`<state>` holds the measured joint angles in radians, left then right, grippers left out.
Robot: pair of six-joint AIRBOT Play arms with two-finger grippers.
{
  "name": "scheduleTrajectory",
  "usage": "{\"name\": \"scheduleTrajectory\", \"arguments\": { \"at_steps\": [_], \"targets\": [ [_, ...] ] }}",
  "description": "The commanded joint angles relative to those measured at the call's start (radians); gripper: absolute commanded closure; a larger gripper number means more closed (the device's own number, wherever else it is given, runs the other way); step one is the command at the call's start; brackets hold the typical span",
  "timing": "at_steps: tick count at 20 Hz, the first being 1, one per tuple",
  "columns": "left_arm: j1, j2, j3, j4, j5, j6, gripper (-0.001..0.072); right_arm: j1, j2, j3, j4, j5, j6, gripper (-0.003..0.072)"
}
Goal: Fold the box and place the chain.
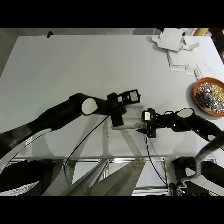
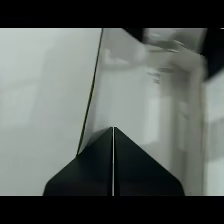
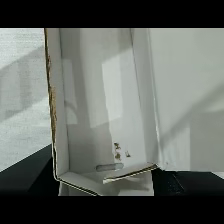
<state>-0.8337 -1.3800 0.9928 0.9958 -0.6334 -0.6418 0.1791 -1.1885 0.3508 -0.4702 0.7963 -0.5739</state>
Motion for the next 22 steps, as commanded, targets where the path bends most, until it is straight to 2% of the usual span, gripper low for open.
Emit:
{"name": "scheduleTrajectory", "arguments": {
  "at_steps": [1,4,6,8,13,16,19,22],
  "targets": [
    [0.062,-0.142,0.073,0.007,0.042,-0.111,0.0705,0.000,0.000,0.000,0.000,0.000,0.000,0.0250],
    [0.081,-0.216,0.073,0.007,-0.031,-0.178,0.0703,0.000,0.000,0.000,0.000,0.000,0.000,0.0250],
    [0.079,-0.200,0.073,0.008,-0.057,-0.170,0.0701,0.000,0.000,0.000,0.000,0.000,0.000,0.0250],
    [0.084,-0.132,0.073,0.019,-0.109,-0.171,0.0705,0.000,0.000,0.000,0.000,0.000,0.000,0.0250],
    [0.090,0.063,0.051,0.127,-0.324,-0.174,0.0706,0.000,0.000,0.000,0.000,0.000,0.000,0.0250],
    [0.091,0.112,-0.023,0.127,-0.323,-0.170,0.0706,0.000,0.000,0.000,0.000,0.000,0.000,0.0250],
    [0.099,0.100,-0.119,0.111,-0.282,-0.138,0.0706,0.000,0.000,0.000,0.000,0.000,0.000,0.0250],
    [0.106,0.097,-0.194,0.108,-0.265,-0.006,0.0706,0.000,0.000,0.000,0.000,0.000,0.000,0.0250]
  ]
}}
